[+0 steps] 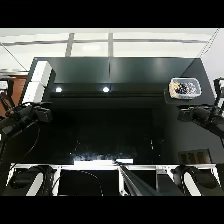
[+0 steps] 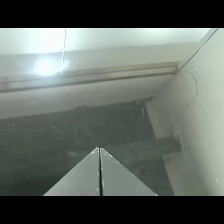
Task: Fold the box and place the chain.
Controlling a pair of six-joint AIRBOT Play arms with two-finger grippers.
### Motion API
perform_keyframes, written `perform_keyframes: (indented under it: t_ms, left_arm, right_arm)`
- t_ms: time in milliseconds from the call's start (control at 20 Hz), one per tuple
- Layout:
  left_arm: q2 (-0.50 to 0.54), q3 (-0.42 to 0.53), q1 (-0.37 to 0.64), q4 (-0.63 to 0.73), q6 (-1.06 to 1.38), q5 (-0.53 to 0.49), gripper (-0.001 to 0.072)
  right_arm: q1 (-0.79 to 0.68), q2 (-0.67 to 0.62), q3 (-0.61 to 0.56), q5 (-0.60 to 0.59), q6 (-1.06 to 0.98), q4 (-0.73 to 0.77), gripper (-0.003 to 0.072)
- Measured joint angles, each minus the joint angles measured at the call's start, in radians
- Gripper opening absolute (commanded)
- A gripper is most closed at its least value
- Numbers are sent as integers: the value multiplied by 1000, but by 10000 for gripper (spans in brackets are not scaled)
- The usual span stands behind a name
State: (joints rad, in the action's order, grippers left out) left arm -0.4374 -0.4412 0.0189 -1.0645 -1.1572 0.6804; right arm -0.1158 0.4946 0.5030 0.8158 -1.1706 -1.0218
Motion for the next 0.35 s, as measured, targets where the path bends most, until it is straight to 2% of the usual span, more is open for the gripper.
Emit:
perform_keyframes:
  t_ms: [350]
  left_arm:
    - [11,11,-2,0,1,-7,29]
  right_arm:
    - [0,-2,-7,-6,1,0,11]
